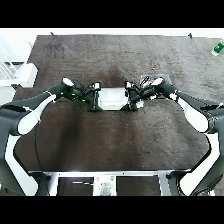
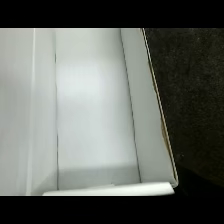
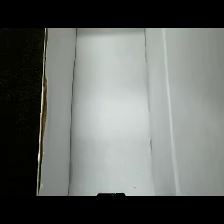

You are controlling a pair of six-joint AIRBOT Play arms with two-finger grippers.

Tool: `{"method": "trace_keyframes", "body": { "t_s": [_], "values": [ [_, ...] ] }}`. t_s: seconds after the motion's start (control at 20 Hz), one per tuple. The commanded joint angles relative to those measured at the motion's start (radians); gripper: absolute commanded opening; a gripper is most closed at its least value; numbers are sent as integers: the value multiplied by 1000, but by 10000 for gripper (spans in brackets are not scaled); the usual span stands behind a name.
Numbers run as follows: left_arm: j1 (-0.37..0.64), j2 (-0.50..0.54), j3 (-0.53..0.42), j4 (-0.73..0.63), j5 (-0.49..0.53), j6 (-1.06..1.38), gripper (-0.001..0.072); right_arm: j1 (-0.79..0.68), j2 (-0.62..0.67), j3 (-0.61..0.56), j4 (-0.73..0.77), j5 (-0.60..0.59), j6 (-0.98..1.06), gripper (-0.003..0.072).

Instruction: Fold the box and place the chain.

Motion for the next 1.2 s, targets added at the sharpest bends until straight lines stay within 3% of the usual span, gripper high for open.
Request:
{"method": "trace_keyframes", "body": {
  "t_s": [0.0,0.5,0.65,0.75,1.15],
  "values": [
    [0,0,1,-1,2,-3,707,0,-1,0,0,-1,0,600],
    [2,-1,1,-5,-1,-2,705,0,-1,0,0,-1,0,600],
    [2,-1,1,-2,-5,-4,644,0,-1,0,0,-1,0,600],
    [2,-1,1,2,-14,0,527,0,-1,0,0,-1,0,600],
    [2,-1,1,2,-15,-1,527,0,-1,0,0,-1,0,600]
  ]
}}
